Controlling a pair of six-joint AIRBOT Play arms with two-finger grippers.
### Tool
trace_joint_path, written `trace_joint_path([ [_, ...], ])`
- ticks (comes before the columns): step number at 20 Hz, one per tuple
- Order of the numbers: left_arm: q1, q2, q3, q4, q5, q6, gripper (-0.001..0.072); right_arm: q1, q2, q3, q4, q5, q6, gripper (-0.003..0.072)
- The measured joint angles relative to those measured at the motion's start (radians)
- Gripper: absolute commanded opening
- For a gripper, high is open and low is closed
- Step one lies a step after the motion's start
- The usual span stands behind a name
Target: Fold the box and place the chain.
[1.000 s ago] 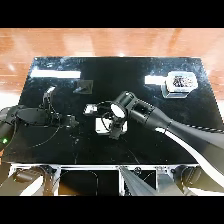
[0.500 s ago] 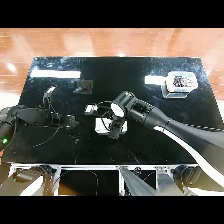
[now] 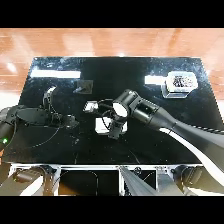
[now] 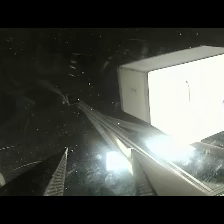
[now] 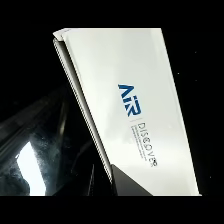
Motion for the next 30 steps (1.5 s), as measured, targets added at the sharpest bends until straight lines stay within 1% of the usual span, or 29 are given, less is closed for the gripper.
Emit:
trace_joint_path([
  [3, 0.0, 0.0, 0.0, -0.011, -0.018, 0.006, 0.0507, -0.025, 0.044, 0.0, 0.0, 0.011, 0.064, 0.0141],
  [5, 0.0, -0.002, 0.011, -0.03, -0.031, 0.053, 0.0508, -0.085, 0.092, -0.012, 0.002, 0.037, 0.144, 0.0141],
  [6, -0.003, -0.006, 0.022, -0.05, -0.034, 0.096, 0.0508, -0.129, 0.123, -0.033, 0.003, 0.05, 0.183, 0.0141],
  [8, -0.024, -0.023, 0.059, -0.084, -0.038, 0.234, 0.051, -0.251, 0.205, -0.113, 0.0, 0.059, 0.257, 0.0141],
  [9, -0.048, -0.035, 0.08, -0.097, -0.042, 0.327, 0.0531, -0.323, 0.252, -0.169, -0.001, 0.064, 0.29, 0.0143],
  [10, -0.078, -0.052, 0.099, -0.106, -0.061, 0.428, 0.0621, -0.399, 0.301, -0.232, -0.002, 0.066, 0.32, 0.0329],
  [11, -0.111, -0.069, 0.113, -0.109, -0.077, 0.52, 0.0623, -0.468, 0.341, -0.29, 0.0, 0.061, 0.346, 0.0716],
  [13, -0.19, -0.107, 0.135, -0.094, -0.143, 0.685, 0.0623, -0.6, 0.402, -0.396, 0.006, 0.06, 0.378, 0.072],
  [15, -0.274, -0.142, 0.145, -0.038, -0.215, 0.793, 0.0623, -0.695, 0.434, -0.469, 0.016, 0.059, 0.393, 0.072],
  [18, -0.388, -0.174, 0.155, 0.072, -0.3, 0.871, 0.0621, -0.764, 0.456, -0.523, 0.026, 0.04, 0.393, 0.072],
  [20, -0.426, -0.193, 0.172, 0.109, -0.311, 0.879, 0.0621, -0.785, 0.462, -0.539, 0.033, 0.016, 0.393, 0.072],
  [23, -0.416, -0.253, 0.227, 0.1, -0.25, 0.896, 0.0622, -0.798, 0.467, -0.55, 0.053, -0.008, 0.393, 0.0719],
  [25, -0.389, -0.296, 0.278, 0.074, -0.17, 0.912, 0.0624, -0.802, 0.468, -0.552, 0.06, -0.019, 0.393, 0.072],
  [28, -0.362, -0.329, 0.33, 0.052, -0.056, 0.932, 0.0624, -0.805, 0.468, -0.555, 0.072, -0.027, 0.393, 0.072],
  [30, -0.359, -0.339, 0.344, 0.044, -0.014, 0.944, 0.0625, -0.806, 0.469, -0.556, 0.078, -0.029, 0.393, 0.072],
])
